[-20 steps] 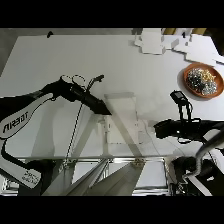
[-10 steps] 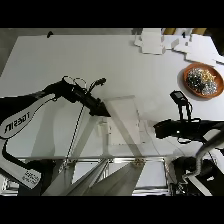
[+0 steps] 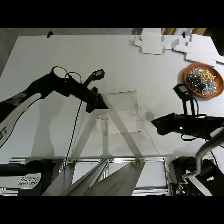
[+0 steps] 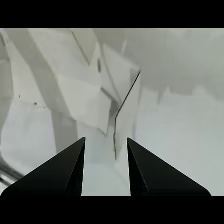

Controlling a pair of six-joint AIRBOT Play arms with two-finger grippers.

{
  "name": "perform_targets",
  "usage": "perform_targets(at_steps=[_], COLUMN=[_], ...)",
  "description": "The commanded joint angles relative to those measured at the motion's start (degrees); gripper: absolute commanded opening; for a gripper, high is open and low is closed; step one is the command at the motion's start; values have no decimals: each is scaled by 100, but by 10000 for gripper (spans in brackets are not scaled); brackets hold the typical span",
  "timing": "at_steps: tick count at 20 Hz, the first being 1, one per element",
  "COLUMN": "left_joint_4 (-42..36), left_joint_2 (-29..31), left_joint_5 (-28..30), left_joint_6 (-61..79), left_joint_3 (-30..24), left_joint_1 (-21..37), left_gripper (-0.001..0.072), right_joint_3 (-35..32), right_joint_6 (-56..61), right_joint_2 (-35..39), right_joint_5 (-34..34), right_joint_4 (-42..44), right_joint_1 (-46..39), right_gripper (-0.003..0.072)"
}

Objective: Fold the box and place the chain.

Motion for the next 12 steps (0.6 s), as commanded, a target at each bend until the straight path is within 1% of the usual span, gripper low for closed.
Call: perform_targets(at_steps=[1, 3, 4, 7, 8, 10, 11, 12], left_joint_4=[457, 332, 212, -535, -483, 256, 533, 614], left_joint_2=[721, 1082, 1233, 1342, 1303, 1156, 1115, 1080], left_joint_5=[319, 588, 627, 400, 424, 527, 656, 833], left_joint_6=[-164, -72, 33, 750, 802, 761, 612, 575], left_joint_3=[-275, -643, -844, -1349, -1429, -1440, -1440, -1440], left_joint_1=[-94, -96, -96, -114, -162, -317, -415, -520], left_gripper=[-3, -3, -3, -3, 3, 2, 2, 2], right_joint_3=[557, 708, 713, 710, 710, 710, 710, 710], right_joint_6=[-107, -107, -107, -111, -111, -111, -111, -109], right_joint_2=[22, 39, 63, 61, 61, 61, 61, 59], right_joint_5=[101, 240, 304, 463, 439, 404, 409, 409], right_joint_4=[-164, -249, -278, -302, -299, -299, -299, -297], right_joint_1=[7, 4, 7, 4, 4, 7, 7, 7], right_gripper=[299, 299, 299, 298, 298, 297, 297, 297])
